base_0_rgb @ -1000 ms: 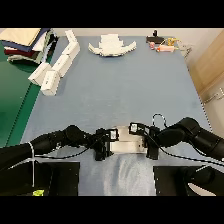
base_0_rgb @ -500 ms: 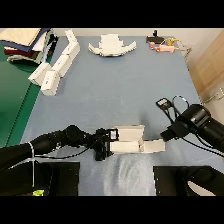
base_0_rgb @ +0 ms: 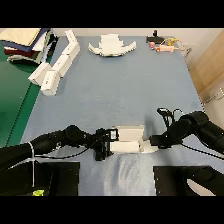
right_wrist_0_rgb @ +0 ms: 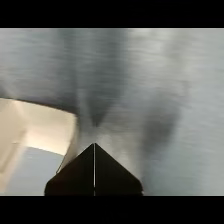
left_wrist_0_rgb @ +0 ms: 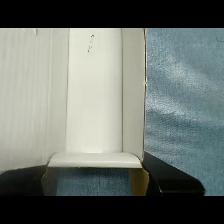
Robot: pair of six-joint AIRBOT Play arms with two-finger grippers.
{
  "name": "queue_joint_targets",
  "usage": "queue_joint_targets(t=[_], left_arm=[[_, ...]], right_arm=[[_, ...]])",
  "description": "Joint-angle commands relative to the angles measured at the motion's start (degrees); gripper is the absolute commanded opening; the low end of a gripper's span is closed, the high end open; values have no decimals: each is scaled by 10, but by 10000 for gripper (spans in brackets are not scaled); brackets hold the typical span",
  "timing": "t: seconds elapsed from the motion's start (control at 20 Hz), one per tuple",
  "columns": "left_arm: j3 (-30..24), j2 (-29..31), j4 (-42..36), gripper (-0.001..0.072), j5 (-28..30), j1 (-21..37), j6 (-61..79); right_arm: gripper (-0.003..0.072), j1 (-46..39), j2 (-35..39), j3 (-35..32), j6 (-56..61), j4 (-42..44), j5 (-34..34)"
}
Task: Fold the box.
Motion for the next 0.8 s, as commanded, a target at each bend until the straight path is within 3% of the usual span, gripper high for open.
queue_joint_targets(t=[0.0,0.25,0.35,0.7,0.75], left_arm=[[0,0,0,527,0,0,0],[0,0,0,527,0,0,0],[0,0,0,527,0,0,0],[0,0,0,527,0,0,0],[0,0,0,527,0,0,0]], right_arm=[[4,-3,2,4,-44,100,42],[27,-3,43,47,-62,101,15],[308,-3,48,49,-62,102,4],[317,-3,45,49,-62,119,-17],[356,-3,45,49,-62,122,-17]])
